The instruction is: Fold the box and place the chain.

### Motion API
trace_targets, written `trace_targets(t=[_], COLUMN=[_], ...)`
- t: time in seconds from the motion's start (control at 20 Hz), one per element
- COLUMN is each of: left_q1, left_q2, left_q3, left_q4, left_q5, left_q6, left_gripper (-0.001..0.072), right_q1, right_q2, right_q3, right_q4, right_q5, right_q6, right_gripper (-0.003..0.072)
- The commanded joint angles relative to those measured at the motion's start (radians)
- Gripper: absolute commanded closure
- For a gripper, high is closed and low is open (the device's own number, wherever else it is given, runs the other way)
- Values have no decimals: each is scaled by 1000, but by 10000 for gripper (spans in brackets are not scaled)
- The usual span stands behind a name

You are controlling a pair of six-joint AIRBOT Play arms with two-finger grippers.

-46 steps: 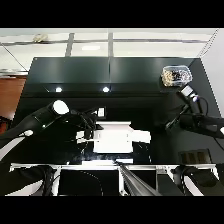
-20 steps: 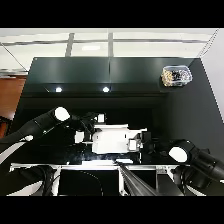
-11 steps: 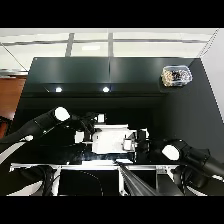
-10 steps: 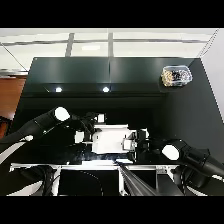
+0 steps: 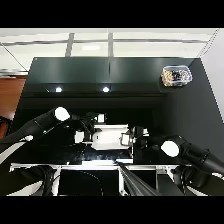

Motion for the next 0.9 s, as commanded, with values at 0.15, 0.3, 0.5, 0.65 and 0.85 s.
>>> trace_targets(t=[0.15, 0.3, 0.5, 0.65, 0.85], left_q1=[0, 0, 0, 0, 0], left_q2=[1, 1, 1, 1, 1], left_q3=[0, 0, 0, 0, 0], left_q4=[0, 0, 0, 0, 0], left_q5=[0, 0, 0, 0, -3], left_q6=[0, 0, 0, 0, 0], left_gripper=[680, 680, 680, 680, 680], right_q1=[-123, -128, -128, -128, -221], right_q2=[0, -6, -22, -47, -91], right_q3=[90, 92, 92, 93, 98], right_q4=[-31, -32, -19, 45, 183], right_q5=[69, 70, 38, 84, 212], right_q6=[-21, -23, -23, -117, -341], right_gripper=[-15, -15, -15, -15, -15])
